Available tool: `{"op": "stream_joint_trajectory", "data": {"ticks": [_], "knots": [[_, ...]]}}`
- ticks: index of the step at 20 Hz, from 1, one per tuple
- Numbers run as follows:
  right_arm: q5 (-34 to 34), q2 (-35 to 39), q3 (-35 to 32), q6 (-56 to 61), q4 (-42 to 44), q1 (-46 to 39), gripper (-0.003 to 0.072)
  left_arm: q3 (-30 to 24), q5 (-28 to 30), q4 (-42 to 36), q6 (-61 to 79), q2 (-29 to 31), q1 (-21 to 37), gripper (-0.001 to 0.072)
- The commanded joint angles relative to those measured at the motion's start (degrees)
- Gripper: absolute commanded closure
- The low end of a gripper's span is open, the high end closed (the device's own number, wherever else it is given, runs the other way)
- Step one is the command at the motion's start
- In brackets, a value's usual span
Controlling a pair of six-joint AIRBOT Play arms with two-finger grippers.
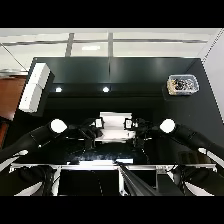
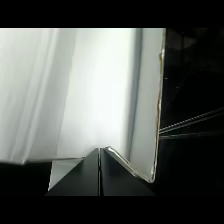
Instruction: Fold the box and place the chain.
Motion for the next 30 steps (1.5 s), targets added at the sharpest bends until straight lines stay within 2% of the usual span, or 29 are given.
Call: {"op": "stream_joint_trajectory", "data": {"ticks": [1,6,10,11,14,17,20,23,26,30], "knots": [[0.0,0.0,0.0,-0.1,0.0,0.0,0.0149,0.1,-3.0,5.5,-6.4,4.9,4.0,0.068],[0.0,0.0,0.0,-0.1,0.0,0.0,0.0149,0.1,-11.6,11.0,-17.3,14.8,15.5,0.068],[0.0,0.0,0.0,-0.1,0.0,0.0,0.0149,0.1,-20.8,11.9,-19.6,17.2,27.8,0.068],[0.0,0.0,0.0,-0.1,0.0,0.0,0.0149,0.1,-22.1,11.7,-25.0,17.2,30.7,0.068],[0.0,0.0,0.0,-0.1,0.0,0.0,0.0149,-0.9,-17.2,14.5,-53.1,16.3,39.2,0.068],[0.0,0.0,0.0,-0.1,0.0,0.0,0.0149,-2.7,-18.8,14.2,-65.8,13.2,46.4,0.068],[0.0,0.0,0.0,-0.1,0.0,0.0,0.0149,-3.6,-23.8,13.9,-65.2,7.7,46.2,0.0679],[0.0,0.0,0.0,-0.1,0.0,0.0,0.0149,-3.8,-21.7,11.6,-63.7,1.2,43.3,0.0679],[0.0,0.0,0.0,-0.1,0.0,0.0,0.0149,-3.8,-21.4,4.7,-58.3,-4.5,39.2,0.068],[0.0,0.0,0.0,-0.1,0.0,0.0,0.0149,-3.7,-17.8,2.0,-57.5,-7.2,31.7,0.0677]]}}
